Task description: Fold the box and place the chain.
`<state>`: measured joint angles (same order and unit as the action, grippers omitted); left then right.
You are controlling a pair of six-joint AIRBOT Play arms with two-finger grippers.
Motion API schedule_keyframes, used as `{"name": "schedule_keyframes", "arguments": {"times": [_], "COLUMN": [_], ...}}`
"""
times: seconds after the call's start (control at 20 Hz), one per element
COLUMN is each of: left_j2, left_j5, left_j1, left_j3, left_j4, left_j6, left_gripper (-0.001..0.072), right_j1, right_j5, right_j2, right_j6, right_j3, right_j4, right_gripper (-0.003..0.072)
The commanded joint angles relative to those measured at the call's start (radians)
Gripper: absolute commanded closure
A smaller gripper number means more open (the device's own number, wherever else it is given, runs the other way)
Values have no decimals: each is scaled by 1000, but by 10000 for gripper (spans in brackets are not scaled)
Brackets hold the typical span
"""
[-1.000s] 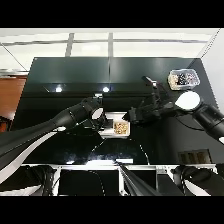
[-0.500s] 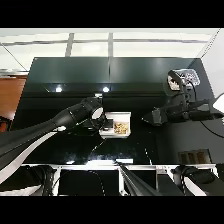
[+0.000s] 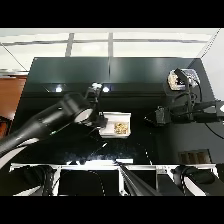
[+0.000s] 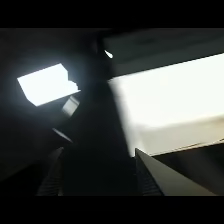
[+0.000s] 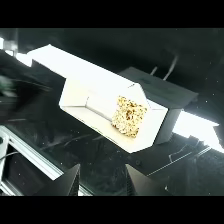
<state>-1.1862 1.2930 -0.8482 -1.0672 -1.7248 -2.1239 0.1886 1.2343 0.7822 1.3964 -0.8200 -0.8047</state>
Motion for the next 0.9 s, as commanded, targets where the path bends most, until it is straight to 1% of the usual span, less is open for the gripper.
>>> {"name": "schedule_keyframes", "arguments": {"times": [0.0, 0.05, 0.1, 0.15, 0.2, 0.25, 0.3, 0.35, 0.4, 0.45, 0.5, 0.55, 0.6, 0.65, 0.75, 0.85], "left_j2": [190, 248, 303, 352, 397, 435, 452, 448, 437, 420, 399, 383, 372, 355, 278, 162], "left_j5": [39, 18, -25, -116, -229, -350, -436, -468, -468, -461, -444, -435, -442, -443, -438, -377], "left_j1": [53, 119, 201, 286, 371, 458, 529, 574, 595, 593, 576, 556, 537, 528, 528, 533], "left_j3": [114, 186, 267, 346, 426, 508, 581, 633, 671, 696, 703, 702, 702, 692, 663, 610], "left_j4": [-206, -193, -146, -58, 94, 314, 566, 784, 940, 1016, 1027, 1022, 1020, 1023, 1037, 1033], "left_j6": [83, 83, 85, 134, 244, 412, 638, 897, 1153, 1372, 1561, 1716, 1868, 1987, 2074, 2224], "left_gripper": [188, 189, 189, 190, 191, 191, 191, 191, 191, 189, 178, 58, -3, -3, -3, -4], "right_j1": [0, 0, 0, 0, 0, 0, 0, 0, 0, 0, 0, 0, 0, 0, 0, 0], "right_j5": [-23, -31, -39, -47, -55, -59, -64, -69, -72, -72, -71, -71, -71, -71, -77, -89], "right_j2": [-2, -2, -2, -2, -2, -2, -2, -2, -2, -2, -2, -2, -2, -2, -2, -2], "right_j6": [3, 3, 3, 3, 3, 3, 3, 3, 3, 3, 3, 3, 3, 3, 3, 24], "right_j3": [0, 0, 0, 0, 0, 0, 0, 0, 0, 0, 0, 0, 0, 0, 1, 1], "right_j4": [-2, -2, -3, -2, -2, -2, -2, -2, -1, -1, -1, -1, -2, -2, -2, -1], "right_gripper": [348, 348, 348, 348, 348, 348, 348, 348, 348, 348, 349, 348, 348, 348, 348, 349]}}
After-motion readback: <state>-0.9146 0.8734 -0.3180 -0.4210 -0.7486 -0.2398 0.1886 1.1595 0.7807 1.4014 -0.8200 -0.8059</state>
